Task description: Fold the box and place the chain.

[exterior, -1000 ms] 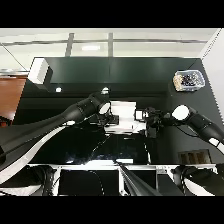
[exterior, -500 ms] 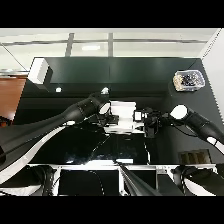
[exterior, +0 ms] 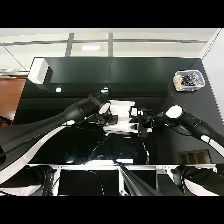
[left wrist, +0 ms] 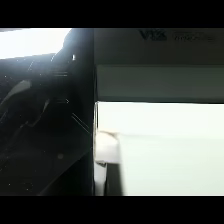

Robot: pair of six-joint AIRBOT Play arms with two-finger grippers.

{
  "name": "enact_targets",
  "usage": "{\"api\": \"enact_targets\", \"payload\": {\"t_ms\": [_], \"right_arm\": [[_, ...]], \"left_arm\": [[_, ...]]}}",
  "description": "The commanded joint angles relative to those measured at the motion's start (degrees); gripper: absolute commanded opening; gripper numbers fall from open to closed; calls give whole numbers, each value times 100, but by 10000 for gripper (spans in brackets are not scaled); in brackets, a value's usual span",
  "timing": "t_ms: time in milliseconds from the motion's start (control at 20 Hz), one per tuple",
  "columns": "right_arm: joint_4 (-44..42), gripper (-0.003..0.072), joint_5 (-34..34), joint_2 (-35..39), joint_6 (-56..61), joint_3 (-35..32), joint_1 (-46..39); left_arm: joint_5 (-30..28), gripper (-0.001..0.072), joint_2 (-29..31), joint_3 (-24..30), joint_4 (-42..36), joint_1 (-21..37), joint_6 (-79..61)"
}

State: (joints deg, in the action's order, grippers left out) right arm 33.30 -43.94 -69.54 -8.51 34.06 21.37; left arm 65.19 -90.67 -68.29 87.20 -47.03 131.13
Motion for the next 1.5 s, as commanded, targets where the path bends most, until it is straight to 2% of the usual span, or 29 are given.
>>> {"api": "enact_targets", "payload": {"t_ms": [0,100,150,200,250,300,350,400,450,500,600,650,900,1000,1100,1350,1450], "right_arm": [[-164,241,164,-105,151,-4,79],[-170,242,153,-105,164,-4,81],[-181,277,168,-105,256,-2,81],[-177,458,173,-103,358,-2,79],[-151,368,149,-103,365,-2,79],[-142,122,111,-103,424,-2,79],[-140,148,105,-103,546,-2,79],[-157,235,107,-103,688,-2,79],[-144,233,101,-103,708,-2,79],[-129,111,111,-103,726,-2,79],[-131,110,116,-83,833,-2,79],[-109,11,90,-46,1047,0,70],[778,9,-542,450,2846,94,-205],[778,9,-868,887,3311,164,-756],[776,8,-831,1174,4162,140,-1502],[791,9,-173,1182,6227,-2,-3556],[872,9,-225,1086,6813,-129,-4127]], "left_arm": [[-15,24,-2,-2,-26,2,2],[-17,24,-2,-2,-26,2,2],[-17,24,-2,-2,-26,2,2],[-17,24,-2,-2,-26,2,2],[-17,24,-2,-2,-26,4,2],[-17,24,-2,-2,-26,4,2],[-17,24,-2,-2,-28,4,2],[-17,24,-2,-2,-28,4,2],[-22,24,-2,-2,-28,4,2],[-20,24,-2,-2,-28,4,2],[-22,25,-2,-2,-28,4,2],[-20,24,-2,-2,-59,4,2],[-24,24,-2,0,-109,11,2],[-44,25,-2,0,-109,13,2],[-92,25,-2,0,-116,7,9],[-111,25,-2,0,-114,4,7],[-229,25,-2,0,-116,4,9]]}}
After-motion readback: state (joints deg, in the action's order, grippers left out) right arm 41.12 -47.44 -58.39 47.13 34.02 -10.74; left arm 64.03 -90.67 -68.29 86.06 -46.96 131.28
